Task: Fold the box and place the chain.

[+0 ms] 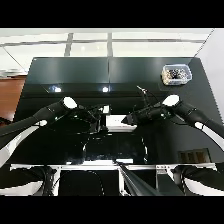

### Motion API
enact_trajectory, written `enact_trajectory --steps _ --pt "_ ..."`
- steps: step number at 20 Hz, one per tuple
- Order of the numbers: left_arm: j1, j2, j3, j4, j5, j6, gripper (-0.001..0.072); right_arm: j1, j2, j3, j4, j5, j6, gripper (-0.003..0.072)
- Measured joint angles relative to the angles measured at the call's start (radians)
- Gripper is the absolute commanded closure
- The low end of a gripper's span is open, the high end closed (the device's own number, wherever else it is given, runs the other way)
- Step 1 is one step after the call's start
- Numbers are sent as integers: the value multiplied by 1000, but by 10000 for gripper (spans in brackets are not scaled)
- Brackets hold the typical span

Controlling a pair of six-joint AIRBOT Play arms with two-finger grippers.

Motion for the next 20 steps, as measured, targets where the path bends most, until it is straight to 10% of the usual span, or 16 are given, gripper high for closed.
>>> enact_trajectory --steps 12,14,20 --pt "2 0 0 0 -1 -3 329 -69 65 49 -102 59 27 669" --pt "7 2 7 4 -2 -34 43 -148 140 69 -121 129 27 669" --pt "47 69 95 77 -174 -246 2 -435 336 90 -245 270 60 668"
